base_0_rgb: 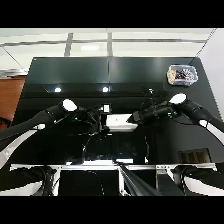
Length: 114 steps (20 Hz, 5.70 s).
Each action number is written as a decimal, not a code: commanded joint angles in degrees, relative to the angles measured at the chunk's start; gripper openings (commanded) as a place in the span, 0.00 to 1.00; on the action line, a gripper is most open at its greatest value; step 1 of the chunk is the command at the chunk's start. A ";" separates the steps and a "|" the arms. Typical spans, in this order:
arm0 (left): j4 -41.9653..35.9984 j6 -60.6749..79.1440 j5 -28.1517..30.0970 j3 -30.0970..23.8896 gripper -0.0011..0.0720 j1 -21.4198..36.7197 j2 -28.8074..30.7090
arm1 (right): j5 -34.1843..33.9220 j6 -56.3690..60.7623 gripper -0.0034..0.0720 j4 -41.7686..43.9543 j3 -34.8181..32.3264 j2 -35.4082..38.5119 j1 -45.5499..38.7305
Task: Fold the box and place the chain.
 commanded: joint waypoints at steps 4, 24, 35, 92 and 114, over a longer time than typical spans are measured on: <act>0.00 0.02 0.00 0.04 0.55 -0.02 -0.02 | -2.95 1.99 0.06 -4.92 -0.20 -0.81 -0.07; -3.06 -10.08 -1.57 4.63 0.98 -1.97 10.34 | 16.09 7.41 0.06 -22.88 2.86 27.30 -26.86; -4.26 -19.10 -4.98 18.25 0.98 -7.28 -8.92 | 12.07 5.88 0.06 -21.07 1.27 27.28 -26.86; 44.46 -81.70 -16.85 74.66 0.99 49.40 -38.53 | -13.38 13.20 0.06 -14.62 0.63 25.77 -14.64; 43.89 -92.52 4.31 -11.06 0.05 25.03 39.98 | -27.54 25.16 0.06 -44.57 -0.07 14.14 -5.66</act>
